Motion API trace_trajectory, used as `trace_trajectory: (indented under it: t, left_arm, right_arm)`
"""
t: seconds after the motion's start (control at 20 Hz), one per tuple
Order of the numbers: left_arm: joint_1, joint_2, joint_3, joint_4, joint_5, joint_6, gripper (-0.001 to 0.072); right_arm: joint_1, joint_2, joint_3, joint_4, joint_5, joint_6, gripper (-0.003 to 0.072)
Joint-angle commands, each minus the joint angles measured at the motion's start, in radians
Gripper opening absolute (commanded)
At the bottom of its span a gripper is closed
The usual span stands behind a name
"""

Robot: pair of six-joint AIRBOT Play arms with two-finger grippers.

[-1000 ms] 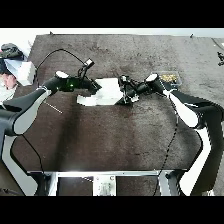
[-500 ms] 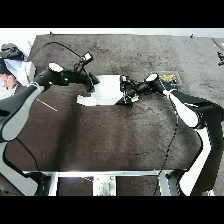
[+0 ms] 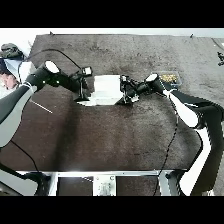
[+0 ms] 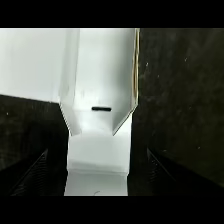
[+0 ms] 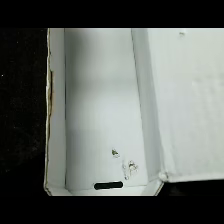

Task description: Fold the box and place the chain.

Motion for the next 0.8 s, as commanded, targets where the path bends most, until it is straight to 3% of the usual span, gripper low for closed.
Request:
trace_trajectory:
  t: [0.0, 0.5, 0.75]
  left_arm:
    - [-0.02, 0.003, -0.064, 0.085, 0.133, 0.02, 0.0671]
    - [-0.039, -0.085, -0.077, -0.118, 0.193, 0.161, 0.067]
    - [-0.042, -0.084, -0.077, -0.124, 0.206, 0.182, 0.0668]
  right_arm:
    - [0.0, -0.001, 0.0, 0.0, 0.0, 0.0, 0.0444]
    - [0.0, -0.001, 0.0, 0.0, 0.0, 0.0, 0.0444]
    - [0.0, -0.001, 0.0, 0.0, 0.0, 0.0, 0.0444]
